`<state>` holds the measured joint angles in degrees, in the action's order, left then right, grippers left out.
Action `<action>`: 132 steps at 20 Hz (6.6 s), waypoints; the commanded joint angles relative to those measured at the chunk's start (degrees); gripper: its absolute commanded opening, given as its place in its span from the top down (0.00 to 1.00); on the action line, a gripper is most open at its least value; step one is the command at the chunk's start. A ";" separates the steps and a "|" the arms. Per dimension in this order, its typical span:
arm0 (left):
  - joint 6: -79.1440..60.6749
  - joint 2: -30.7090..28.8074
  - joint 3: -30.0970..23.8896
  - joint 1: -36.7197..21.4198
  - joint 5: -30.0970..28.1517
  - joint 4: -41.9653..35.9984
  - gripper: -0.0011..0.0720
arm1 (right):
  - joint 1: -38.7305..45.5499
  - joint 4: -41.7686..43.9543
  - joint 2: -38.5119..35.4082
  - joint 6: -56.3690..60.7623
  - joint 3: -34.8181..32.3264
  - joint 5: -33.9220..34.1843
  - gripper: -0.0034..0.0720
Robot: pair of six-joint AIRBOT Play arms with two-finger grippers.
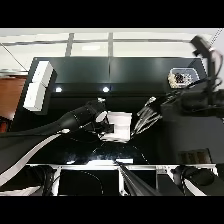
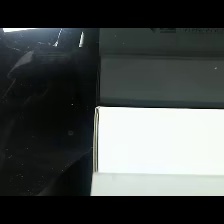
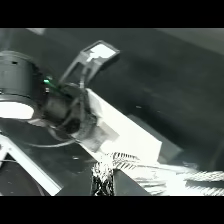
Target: Fold the box and place the chain.
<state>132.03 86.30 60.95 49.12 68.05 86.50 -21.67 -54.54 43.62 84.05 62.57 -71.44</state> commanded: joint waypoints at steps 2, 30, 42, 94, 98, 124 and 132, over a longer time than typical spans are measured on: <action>-0.02 0.02 -0.02 -0.04 0.11 0.00 0.94 | -6.38 2.40 0.17 1.20 -5.68 8.76 0.90; -0.02 0.02 0.00 -0.04 -0.02 -0.04 0.94 | 13.27 -3.43 -5.95 -26.47 -34.64 20.11 0.04; -0.02 0.02 0.00 -0.04 -0.04 -0.04 0.94 | -0.83 17.00 14.05 -89.37 -42.51 31.54 0.02; -0.02 0.02 -0.02 -0.04 -0.04 -0.02 0.94 | -1.16 18.80 3.41 -33.29 -11.50 8.46 0.89; -0.02 0.02 0.00 -0.04 -0.04 -0.02 0.94 | -2.73 12.68 4.74 -32.92 -14.60 11.34 0.61; -0.02 0.02 0.00 -0.04 -0.09 -0.07 0.94 | 0.90 17.11 18.08 -87.25 -39.60 36.17 0.25; -0.02 0.02 0.00 -0.04 -0.09 -0.07 0.95 | 0.85 18.80 18.86 -84.11 -38.86 42.14 0.34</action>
<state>132.00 86.32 60.93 49.12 67.99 86.39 -20.78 -36.49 62.19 -0.56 23.29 -30.72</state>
